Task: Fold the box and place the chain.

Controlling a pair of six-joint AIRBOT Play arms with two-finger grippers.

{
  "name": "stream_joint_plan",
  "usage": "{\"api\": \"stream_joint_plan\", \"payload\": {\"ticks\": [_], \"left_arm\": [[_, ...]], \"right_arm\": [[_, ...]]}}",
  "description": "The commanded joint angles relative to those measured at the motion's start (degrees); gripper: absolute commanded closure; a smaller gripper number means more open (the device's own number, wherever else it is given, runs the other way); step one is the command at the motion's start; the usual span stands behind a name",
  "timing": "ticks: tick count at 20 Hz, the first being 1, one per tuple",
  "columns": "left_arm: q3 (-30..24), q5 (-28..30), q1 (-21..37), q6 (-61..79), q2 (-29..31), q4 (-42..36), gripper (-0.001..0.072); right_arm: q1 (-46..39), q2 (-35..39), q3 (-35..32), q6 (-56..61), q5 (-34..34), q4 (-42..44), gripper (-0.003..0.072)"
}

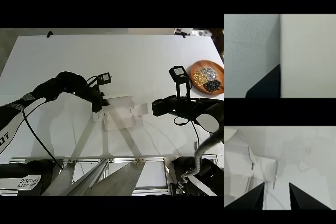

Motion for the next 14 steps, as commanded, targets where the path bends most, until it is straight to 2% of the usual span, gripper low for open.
{"api": "stream_joint_plan", "payload": {"ticks": [1, 6, 12, 14], "left_arm": [[1.0, 2.7, -0.5, 0.0, 0.0, 4.4, 0.0706], [1.2, -2.1, -2.4, 0.0, -0.3, 9.0, 0.0706], [1.2, -10.5, -6.2, 0.0, -1.1, 7.6, 0.0705], [1.2, -11.5, -6.7, 0.0, -1.1, 7.9, 0.0705]], "right_arm": [[0.0, 0.0, 0.1, 0.0, -0.1, 0.1, 0.0338], [0.0, 0.0, 0.1, 0.0, -0.1, 0.1, 0.0338], [0.0, 0.0, 0.1, 0.0, -0.1, 0.1, 0.0338], [0.0, 0.0, 0.1, 0.0, -0.1, 0.1, 0.0338]]}}
